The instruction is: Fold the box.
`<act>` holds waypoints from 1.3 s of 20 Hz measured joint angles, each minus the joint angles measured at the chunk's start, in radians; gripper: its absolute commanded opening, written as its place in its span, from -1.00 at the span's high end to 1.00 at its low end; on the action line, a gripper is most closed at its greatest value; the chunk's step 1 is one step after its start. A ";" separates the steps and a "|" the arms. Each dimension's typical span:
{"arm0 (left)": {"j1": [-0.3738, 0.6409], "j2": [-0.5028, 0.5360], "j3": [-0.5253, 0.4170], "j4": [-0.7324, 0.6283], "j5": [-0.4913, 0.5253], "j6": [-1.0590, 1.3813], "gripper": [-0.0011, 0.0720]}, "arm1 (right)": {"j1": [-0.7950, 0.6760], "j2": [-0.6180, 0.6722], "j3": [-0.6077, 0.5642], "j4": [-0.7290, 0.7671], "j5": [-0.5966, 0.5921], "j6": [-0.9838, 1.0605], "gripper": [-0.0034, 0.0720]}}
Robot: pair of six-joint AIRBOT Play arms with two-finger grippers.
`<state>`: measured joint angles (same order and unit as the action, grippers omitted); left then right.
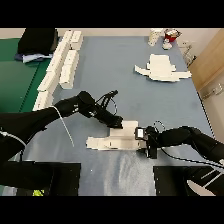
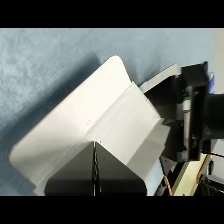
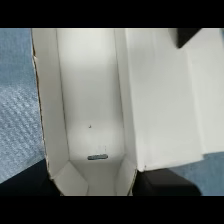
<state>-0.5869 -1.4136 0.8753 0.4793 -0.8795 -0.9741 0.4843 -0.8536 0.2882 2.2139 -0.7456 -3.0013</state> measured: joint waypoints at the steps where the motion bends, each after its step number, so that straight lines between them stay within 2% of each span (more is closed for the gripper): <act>1: 0.005 0.022 0.009 0.009 -0.004 0.006 0.93 | 0.000 0.000 0.000 0.000 0.000 0.000 -0.45; 3: 0.012 0.086 0.020 0.049 -0.010 0.013 0.93 | 0.000 0.000 0.000 0.000 0.000 0.000 -0.46; 7: -0.011 0.265 0.002 0.213 -0.049 0.021 0.93 | 0.000 0.000 0.000 0.000 0.000 0.000 -0.46; 10: -0.097 0.419 -0.068 0.351 -0.051 0.023 0.93 | 0.000 0.000 0.000 0.000 0.000 0.000 -0.46; 14: -0.239 0.603 -0.189 0.523 0.006 0.024 0.93 | 0.000 0.000 0.000 0.000 0.000 0.000 -0.46; 18: -0.290 0.717 -0.275 0.647 0.013 0.060 0.92 | 0.000 0.000 0.000 0.000 0.000 0.000 -0.46; 19: -0.276 0.736 -0.296 0.662 0.006 0.091 0.52 | 0.000 0.000 0.000 0.000 0.000 0.000 -0.46; 20: -0.256 0.748 -0.314 0.671 0.005 0.124 -0.48 | 0.000 0.000 0.000 0.000 0.000 0.000 -0.46; 21: -0.233 0.758 -0.334 0.677 0.007 0.162 -0.91 | 0.000 0.000 0.000 0.000 0.000 0.000 -0.46; 26: -0.138 0.776 -0.451 0.565 0.104 0.398 -0.90 | 0.000 0.000 0.000 0.000 0.000 0.000 -0.46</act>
